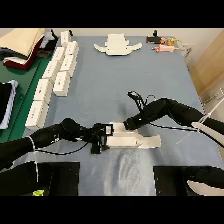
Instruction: Fold the box.
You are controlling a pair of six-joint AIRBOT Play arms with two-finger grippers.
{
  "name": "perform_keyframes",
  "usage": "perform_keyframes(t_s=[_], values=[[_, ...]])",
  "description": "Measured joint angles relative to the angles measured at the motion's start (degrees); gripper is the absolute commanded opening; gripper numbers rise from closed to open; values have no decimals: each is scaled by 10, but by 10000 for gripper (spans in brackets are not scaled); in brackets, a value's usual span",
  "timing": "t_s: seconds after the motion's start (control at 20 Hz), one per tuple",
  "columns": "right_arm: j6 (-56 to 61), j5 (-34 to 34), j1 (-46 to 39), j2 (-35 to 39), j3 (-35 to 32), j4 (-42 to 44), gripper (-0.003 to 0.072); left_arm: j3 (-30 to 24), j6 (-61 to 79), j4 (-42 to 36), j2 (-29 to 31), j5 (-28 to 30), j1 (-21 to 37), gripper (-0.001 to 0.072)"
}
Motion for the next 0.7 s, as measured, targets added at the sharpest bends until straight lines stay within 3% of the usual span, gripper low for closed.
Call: perform_keyframes(t_s=[0.35, 0.7], values=[[0, -8, -1, 111, 3, -23, 5, 0, 0, -1, 0, 4, 0, 469], [-15, -82, -1, 254, -2, -153, 5, 0, -1, -1, 0, 3, 0, 470]])
